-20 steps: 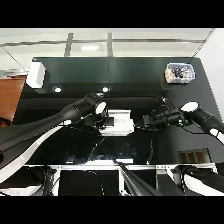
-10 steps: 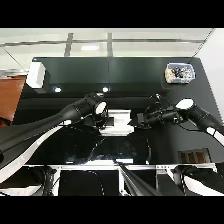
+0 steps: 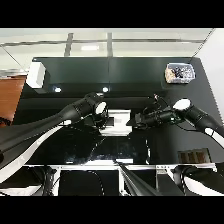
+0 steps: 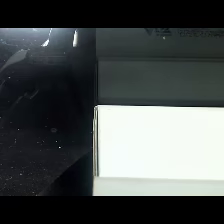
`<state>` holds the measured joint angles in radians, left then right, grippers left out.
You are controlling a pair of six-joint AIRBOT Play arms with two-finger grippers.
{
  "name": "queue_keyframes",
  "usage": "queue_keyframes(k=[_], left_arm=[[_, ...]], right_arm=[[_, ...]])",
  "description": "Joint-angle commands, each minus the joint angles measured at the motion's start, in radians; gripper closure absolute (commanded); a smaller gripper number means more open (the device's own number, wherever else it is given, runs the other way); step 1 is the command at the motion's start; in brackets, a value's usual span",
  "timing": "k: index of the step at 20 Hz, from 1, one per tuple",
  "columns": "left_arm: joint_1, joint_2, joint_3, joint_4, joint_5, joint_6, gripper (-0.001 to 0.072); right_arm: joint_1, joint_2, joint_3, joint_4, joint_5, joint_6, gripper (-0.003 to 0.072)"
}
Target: Fold the box and place the chain.
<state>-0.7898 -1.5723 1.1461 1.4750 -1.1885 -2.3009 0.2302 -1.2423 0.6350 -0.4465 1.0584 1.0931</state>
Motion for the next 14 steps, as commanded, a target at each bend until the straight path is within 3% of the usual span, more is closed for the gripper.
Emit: queue_keyframes(k=[1, 5, 8, 10, 14], left_arm=[[0.001, 0.000, 0.000, 0.000, 0.000, 0.000, 0.0686], [0.001, 0.000, 0.000, 0.000, 0.000, 0.000, 0.0686], [0.001, 0.000, 0.000, 0.000, 0.000, 0.000, 0.0686], [0.001, 0.000, 0.000, 0.000, 0.000, 0.000, 0.0686], [0.001, 0.000, 0.000, 0.000, 0.002, 0.000, 0.0686]], right_arm=[[0.024, -0.001, 0.001, 0.000, -0.032, 0.003, 0.0208], [0.078, -0.001, 0.020, -0.084, -0.090, 0.068, 0.0209], [0.107, -0.001, 0.077, -0.211, -0.093, 0.211, 0.0210], [0.146, -0.001, 0.113, -0.299, -0.102, 0.322, 0.0278], [0.229, -0.005, 0.184, -0.502, -0.123, 0.574, 0.0278]])
